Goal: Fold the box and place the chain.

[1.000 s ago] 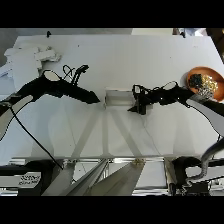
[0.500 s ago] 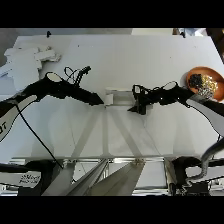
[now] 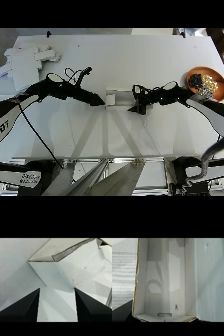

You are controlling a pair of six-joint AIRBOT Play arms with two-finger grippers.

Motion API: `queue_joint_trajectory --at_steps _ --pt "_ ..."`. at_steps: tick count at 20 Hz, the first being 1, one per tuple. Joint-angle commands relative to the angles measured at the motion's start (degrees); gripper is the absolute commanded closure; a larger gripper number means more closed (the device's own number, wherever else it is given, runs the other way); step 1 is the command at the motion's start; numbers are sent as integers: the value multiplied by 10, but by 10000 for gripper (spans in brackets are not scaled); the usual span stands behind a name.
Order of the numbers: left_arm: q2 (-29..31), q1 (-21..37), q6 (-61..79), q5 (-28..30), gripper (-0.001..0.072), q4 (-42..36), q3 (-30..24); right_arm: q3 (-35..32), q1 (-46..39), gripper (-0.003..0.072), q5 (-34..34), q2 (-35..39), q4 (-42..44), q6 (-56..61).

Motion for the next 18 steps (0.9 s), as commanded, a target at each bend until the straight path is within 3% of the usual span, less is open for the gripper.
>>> queue_joint_trajectory --at_steps 1,3,5,7,18 --pt "0 1 9 -9 252 2 0 0 0 284 0 0 0 0" --pt "0 0 9 -9 242 -10 0 0 0 284 0 0 0 0" --pt "0 0 8 4 117 -38 0 0 0 284 0 0 0 0" --pt "-1 -3 0 40 64 -55 0 0 0 284 0 0 0 0" --pt "-1 -68 -41 155 71 -36 0 0 0 284 0 0 0 0"
